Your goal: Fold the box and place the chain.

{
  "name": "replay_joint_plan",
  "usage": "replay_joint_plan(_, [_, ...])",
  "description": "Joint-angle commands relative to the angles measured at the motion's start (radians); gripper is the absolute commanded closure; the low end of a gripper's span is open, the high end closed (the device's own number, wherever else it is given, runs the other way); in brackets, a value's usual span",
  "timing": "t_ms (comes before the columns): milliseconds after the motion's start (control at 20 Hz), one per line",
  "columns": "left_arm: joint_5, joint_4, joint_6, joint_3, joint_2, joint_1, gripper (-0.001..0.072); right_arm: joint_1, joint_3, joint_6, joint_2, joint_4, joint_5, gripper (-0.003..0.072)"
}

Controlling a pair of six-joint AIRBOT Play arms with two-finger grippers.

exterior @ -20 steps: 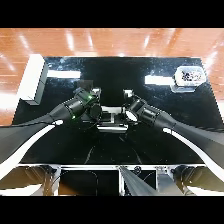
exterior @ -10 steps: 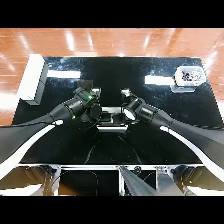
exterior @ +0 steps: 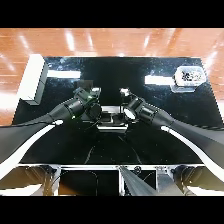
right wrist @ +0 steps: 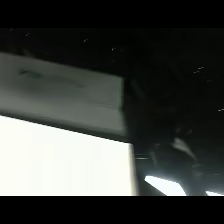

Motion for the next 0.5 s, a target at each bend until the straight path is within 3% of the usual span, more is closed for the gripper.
replay_joint_plan(0, [0.005, 0.001, -0.004, 0.000, 0.000, 0.000, 0.0690, 0.000, 0.000, 0.000, 0.001, 0.007, 0.004, 0.0238])
replay_joint_plan(450, [0.008, 0.000, -0.004, 0.000, 0.000, -0.001, 0.0690, 0.000, 0.002, -0.003, 0.033, 0.007, 0.021, 0.0237])
